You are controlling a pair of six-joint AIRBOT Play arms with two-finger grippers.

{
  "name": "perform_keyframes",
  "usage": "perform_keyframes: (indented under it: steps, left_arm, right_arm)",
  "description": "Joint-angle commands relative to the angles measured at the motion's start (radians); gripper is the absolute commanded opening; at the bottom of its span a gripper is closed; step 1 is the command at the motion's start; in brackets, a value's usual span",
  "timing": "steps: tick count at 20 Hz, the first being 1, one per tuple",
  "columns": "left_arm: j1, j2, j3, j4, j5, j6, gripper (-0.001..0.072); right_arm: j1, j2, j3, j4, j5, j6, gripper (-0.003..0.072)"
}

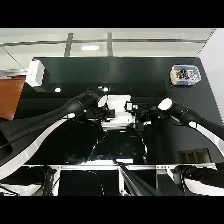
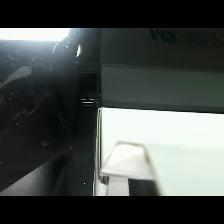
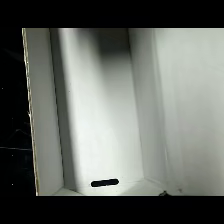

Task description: Fold the box and place the chain.

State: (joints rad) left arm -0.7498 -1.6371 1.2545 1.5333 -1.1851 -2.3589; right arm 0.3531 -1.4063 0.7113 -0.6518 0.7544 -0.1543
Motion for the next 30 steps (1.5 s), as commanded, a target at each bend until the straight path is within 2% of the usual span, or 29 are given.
perform_keyframes:
  steps: [1,2,6,7,8,9,15,19,21,22,24,27,30]
  left_arm:
    - [0.007,0.000,0.001,-0.002,0.006,0.002,0.0153]
    - [0.007,0.000,0.001,-0.002,0.005,0.003,0.0029]
    - [0.007,0.000,0.001,-0.008,0.005,0.003,0.0024]
    - [0.007,0.000,0.001,-0.005,0.006,0.003,0.0024]
    - [0.007,0.000,0.001,-0.004,0.006,0.019,0.0024]
    - [0.007,0.000,0.001,-0.004,0.005,0.050,0.0024]
    - [0.008,0.000,0.001,-0.005,0.005,0.085,0.0024]
    - [0.008,0.000,0.001,-0.005,0.007,0.085,0.0025]
    - [0.008,0.000,0.001,-0.005,0.010,0.085,0.0025]
    - [0.008,0.000,0.001,-0.006,0.013,0.085,0.0025]
    - [0.008,0.000,0.001,-0.019,0.018,0.085,0.0025]
    - [0.008,0.000,0.001,-0.027,0.024,0.085,0.0025]
    - [0.008,0.000,0.001,-0.027,0.025,0.085,0.0025]
  right_arm:
    - [0.000,0.000,0.000,0.000,0.001,0.001,0.0224]
    - [0.000,0.000,0.000,0.000,0.001,0.000,0.0224]
    - [0.000,0.000,0.000,0.000,0.001,0.001,0.0224]
    - [0.000,0.000,0.000,0.003,0.001,0.003,0.0256]
    - [0.000,0.001,0.000,0.004,0.001,0.011,0.0505]
    - [0.000,0.005,0.000,0.003,0.002,0.018,0.0661]
    - [-0.003,0.107,0.000,-0.177,0.066,0.047,0.0658]
    - [-0.014,0.117,0.000,-0.167,0.030,0.046,0.0657]
    - [-0.014,0.117,0.000,-0.110,0.000,0.042,0.0656]
    - [-0.013,0.117,0.000,-0.084,-0.003,0.035,0.0616]
    - [-0.009,0.117,0.000,-0.050,-0.003,0.000,0.0616]
    - [-0.002,0.117,0.000,0.007,0.004,-0.010,0.0176]
    - [-0.002,0.117,-0.001,0.056,0.014,-0.008,0.0171]
